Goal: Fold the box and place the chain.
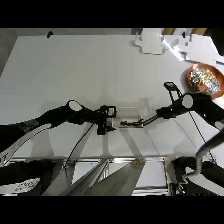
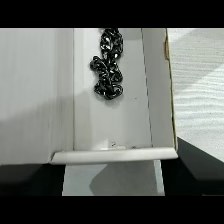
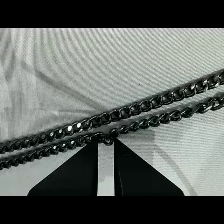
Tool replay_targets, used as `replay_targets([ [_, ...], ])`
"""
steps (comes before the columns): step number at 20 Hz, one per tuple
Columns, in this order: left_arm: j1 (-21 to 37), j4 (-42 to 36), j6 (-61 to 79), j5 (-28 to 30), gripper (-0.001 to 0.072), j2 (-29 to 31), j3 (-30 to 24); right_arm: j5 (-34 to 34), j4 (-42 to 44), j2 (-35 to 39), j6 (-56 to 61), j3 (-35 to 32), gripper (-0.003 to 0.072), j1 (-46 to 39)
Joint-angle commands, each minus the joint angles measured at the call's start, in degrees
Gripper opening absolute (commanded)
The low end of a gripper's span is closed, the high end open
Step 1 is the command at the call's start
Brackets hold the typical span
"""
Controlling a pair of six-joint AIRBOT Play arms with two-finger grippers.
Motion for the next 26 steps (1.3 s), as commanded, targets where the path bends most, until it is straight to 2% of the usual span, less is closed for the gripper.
replay_targets([
  [1, 0.0, 0.02, 0.02, 0.0, 0.0108, 0.04, -0.02, 2.89, -0.07, 3.37, -0.37, 0.11, 0.0011, -0.04],
  [6, 0.0, 0.02, 0.02, 0.0, 0.0108, 0.04, -0.02, 7.19, 1.53, 13.44, -0.61, 0.11, 0.0011, -0.02],
  [10, 0.0, 0.02, 0.02, 0.0, 0.0107, 0.04, -0.02, 10.01, 4.63, 20.28, -2.49, 0.13, 0.0011, 3.5],
  [13, 0.0, 0.02, 0.02, -0.04, 0.0107, 0.04, -0.02, 12.44, 14.08, 23.12, -5.9, 0.17, 0.0011, 9.27],
  [17, 0.0, 0.02, 0.02, 0.0, 0.0107, 0.04, -0.02, 11.26, 23.28, 24.24, -7.87, 1.44, 0.0011, 18.01],
  [21, 0.0, 0.02, 0.02, -0.02, 0.0108, 0.04, -0.02, 6.23, 27.1, 24.24, -8.04, 4.52, 0.0011, 24.35],
  [26, 0.0, 0.02, 0.02, 0.0, 0.0108, 0.04, -0.02, 0.07, 34.47, 24.24, -12.55, 5.62, 0.0011, 27.08],
])
